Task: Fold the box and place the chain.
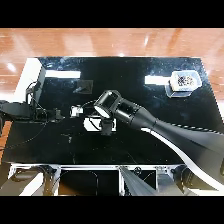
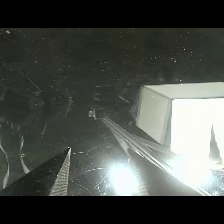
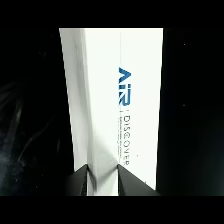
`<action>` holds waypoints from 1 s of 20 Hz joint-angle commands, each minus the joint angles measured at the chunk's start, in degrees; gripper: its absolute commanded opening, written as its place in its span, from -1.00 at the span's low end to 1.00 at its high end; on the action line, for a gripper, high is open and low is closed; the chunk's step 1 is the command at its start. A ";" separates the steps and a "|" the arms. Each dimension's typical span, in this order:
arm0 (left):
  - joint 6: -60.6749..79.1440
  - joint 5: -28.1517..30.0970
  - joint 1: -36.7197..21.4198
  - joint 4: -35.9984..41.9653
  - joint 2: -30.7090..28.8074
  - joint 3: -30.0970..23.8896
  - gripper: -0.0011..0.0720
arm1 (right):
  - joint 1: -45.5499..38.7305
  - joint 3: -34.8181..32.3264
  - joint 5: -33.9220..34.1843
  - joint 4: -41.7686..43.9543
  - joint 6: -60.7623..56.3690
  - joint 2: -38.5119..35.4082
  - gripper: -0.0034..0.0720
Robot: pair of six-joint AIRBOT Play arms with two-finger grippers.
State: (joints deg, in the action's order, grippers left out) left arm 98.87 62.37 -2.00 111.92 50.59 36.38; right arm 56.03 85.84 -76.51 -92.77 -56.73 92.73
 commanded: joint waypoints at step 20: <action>0.02 -0.07 0.00 -0.02 0.00 -0.04 0.31 | -1.49 0.44 -1.95 3.80 0.11 0.00 -0.54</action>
State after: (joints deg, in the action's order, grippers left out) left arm 98.87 62.30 -2.00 111.92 50.59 36.36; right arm 54.65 86.26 -78.85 -90.54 -56.62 92.66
